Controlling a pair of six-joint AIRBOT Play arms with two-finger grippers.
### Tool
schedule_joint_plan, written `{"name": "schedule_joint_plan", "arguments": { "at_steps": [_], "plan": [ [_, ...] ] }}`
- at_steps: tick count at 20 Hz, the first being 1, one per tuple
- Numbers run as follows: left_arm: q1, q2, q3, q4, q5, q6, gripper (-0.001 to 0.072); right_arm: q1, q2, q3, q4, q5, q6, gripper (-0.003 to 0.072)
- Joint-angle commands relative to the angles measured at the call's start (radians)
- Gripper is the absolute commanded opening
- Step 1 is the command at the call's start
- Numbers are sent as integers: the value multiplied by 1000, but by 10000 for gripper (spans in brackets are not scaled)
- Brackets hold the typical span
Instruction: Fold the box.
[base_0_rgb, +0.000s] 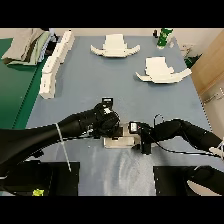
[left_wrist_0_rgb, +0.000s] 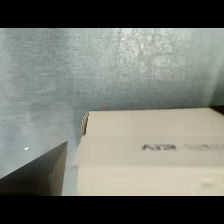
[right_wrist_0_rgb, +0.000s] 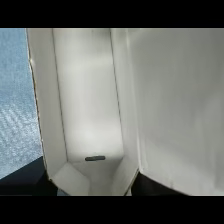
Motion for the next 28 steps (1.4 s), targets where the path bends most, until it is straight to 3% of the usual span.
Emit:
{"name": "schedule_joint_plan", "arguments": {
  "at_steps": [1, 2, 3, 4, 5, 10, 14, 18, 21, 24, 25, 26, 28],
  "plan": [
    [1, 81, 7, 1, -107, 21, 516, 0, 1, 0, 0, 0, 0, 522],
    [1, 114, 7, 1, -148, 29, 515, 0, 1, 0, 0, 0, 0, 522],
    [1, 152, 7, 1, -192, 29, 418, 0, 1, 0, 0, 0, 0, 522],
    [1, 187, 7, 0, -231, 44, 77, 0, 1, 0, 0, 0, 0, 522],
    [1, 223, 7, -2, -269, 89, 14, 0, 1, 0, 0, 0, 0, 522],
    [49, 333, 7, 3, -373, 267, 14, 0, 1, 0, 0, 0, 0, 522],
    [117, 332, 7, 3, -252, 484, 14, 0, 1, 0, 0, 0, 0, 522],
    [105, 340, 4, -11, -153, 740, 14, 0, 1, 0, 0, 0, 0, 522],
    [172, 433, -86, -113, -43, 1013, 13, 0, 1, 0, 0, 0, 0, 522],
    [297, 542, -244, -293, 1, 1495, 17, 0, 1, 0, 0, 0, 0, 522],
    [349, 563, -302, -356, 14, 1621, 221, 0, 1, 0, 0, 0, 0, 522],
    [400, 573, -358, -417, 48, 1712, 673, 0, 1, 0, 0, 0, 0, 522],
    [486, 566, -454, -525, 118, 1881, 705, 0, 1, 0, 0, 0, 0, 523]
  ]
}}
